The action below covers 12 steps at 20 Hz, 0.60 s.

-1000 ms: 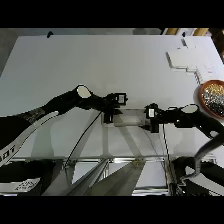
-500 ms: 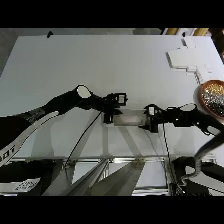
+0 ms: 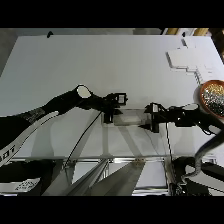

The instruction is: Fold the box and place the chain.

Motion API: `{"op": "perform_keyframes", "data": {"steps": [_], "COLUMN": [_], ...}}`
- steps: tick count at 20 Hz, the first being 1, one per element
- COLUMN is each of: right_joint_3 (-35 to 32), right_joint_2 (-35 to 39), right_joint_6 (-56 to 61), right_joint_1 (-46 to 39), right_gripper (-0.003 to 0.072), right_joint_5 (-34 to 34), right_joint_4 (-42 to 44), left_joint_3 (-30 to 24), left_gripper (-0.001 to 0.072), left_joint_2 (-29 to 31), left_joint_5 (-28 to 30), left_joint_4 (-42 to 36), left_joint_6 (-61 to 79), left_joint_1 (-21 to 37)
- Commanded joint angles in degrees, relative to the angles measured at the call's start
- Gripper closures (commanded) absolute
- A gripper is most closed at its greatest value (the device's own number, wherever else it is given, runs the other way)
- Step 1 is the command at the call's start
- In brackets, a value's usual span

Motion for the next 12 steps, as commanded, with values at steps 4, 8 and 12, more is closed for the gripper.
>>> {"op": "perform_keyframes", "data": {"steps": [4,8,12], "right_joint_3": [0.1,0.1,0.1], "right_joint_2": [-1.2,-1.2,-1.2], "right_joint_6": [0.2,0.2,0.2], "right_joint_1": [0.6,0.6,0.6], "right_gripper": [0.0175,0.0292,0.0291], "right_joint_5": [0.6,0.5,0.5], "right_joint_4": [-0.7,-0.7,-1.1], "left_joint_3": [0.0,0.0,0.0], "left_gripper": [0.0702,0.0702,0.0702], "left_joint_2": [0.0,0.0,0.0], "left_joint_5": [0.0,0.0,0.0], "left_joint_4": [0.0,0.0,0.0], "left_joint_6": [0.0,0.0,0.0], "left_joint_1": [0.0,0.0,0.0]}}
